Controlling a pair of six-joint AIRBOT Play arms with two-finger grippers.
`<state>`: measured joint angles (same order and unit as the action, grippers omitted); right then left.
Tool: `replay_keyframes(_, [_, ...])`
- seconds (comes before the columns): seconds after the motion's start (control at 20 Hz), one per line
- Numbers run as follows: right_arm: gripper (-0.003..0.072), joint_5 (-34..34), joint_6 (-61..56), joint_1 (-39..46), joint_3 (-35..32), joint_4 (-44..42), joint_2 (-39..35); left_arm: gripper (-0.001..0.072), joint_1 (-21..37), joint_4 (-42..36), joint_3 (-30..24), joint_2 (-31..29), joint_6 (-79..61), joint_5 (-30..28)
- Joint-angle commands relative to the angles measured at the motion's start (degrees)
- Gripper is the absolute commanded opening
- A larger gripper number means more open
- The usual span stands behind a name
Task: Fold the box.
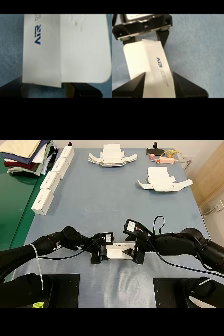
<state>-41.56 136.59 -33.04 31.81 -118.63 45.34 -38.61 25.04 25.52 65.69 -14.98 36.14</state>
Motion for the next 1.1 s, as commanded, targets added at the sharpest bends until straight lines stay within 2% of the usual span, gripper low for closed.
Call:
replay_keyframes(0.0, [0.0531,-1.7,4.0,-1.7,0.4,0.6,0.0,0.0525,0.0,0.0,0.0,0.0,0.0,0.0])
replay_keyframes(0.3, [0.0531,-1.2,5.0,-3.5,0.4,8.3,2.2,0.0525,0.0,0.0,0.0,0.0,0.0,0.0])
replay_keyframes(1.05, [0.0531,-0.9,5.1,-3.5,0.5,9.7,3.1,0.0525,0.0,0.0,0.0,0.0,0.0,0.0])
